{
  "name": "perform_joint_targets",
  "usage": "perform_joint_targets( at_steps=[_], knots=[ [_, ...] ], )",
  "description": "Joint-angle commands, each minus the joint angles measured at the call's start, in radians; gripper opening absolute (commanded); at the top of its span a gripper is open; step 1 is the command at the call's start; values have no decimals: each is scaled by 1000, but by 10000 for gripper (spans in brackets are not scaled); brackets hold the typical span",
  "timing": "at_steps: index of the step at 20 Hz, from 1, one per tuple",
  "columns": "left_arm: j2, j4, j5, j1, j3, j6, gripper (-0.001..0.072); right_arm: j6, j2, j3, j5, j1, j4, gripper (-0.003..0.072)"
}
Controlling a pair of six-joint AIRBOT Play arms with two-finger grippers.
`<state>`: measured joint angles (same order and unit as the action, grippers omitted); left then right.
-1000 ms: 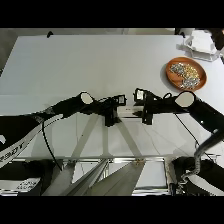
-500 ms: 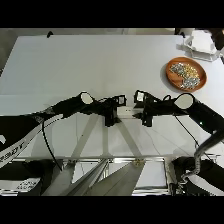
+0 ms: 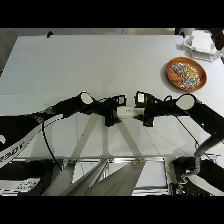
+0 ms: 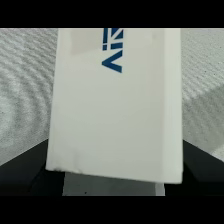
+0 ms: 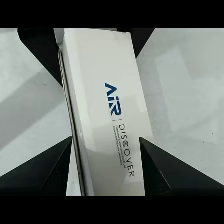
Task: Fold the box and place the chain.
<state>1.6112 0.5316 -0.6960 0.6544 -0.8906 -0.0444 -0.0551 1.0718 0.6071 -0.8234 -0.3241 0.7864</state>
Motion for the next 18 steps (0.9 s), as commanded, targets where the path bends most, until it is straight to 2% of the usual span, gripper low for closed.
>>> perform_joint_targets(
  at_steps=[1, 4, 7, 9, 10, 11, 12, 18],
  knots=[
    [0, 0, 0, 1, -1, 0, 89, 0, -3, 0, 0, 0, -2, 478],
    [0, 0, 0, 1, -1, 0, 89, 0, -35, 0, -1, 0, -14, 478],
    [0, 0, 0, 1, -1, 0, 89, -2, -126, 0, -52, 0, -40, 478],
    [0, 0, 0, 1, -1, 0, 89, -77, -176, 0, -70, 0, -39, 478],
    [0, 0, 0, 1, -1, 0, 89, -142, -192, 0, -79, 0, -40, 451],
    [0, 0, 0, 1, -1, 0, 89, -212, -193, -1, -85, 0, -49, 278],
    [0, 0, 0, 1, -1, 0, 89, -222, -188, -9, -79, 0, -80, 24],
    [0, 0, 0, 1, -1, 0, 89, -116, -132, -163, 114, 0, -441, 6]
  ],
)
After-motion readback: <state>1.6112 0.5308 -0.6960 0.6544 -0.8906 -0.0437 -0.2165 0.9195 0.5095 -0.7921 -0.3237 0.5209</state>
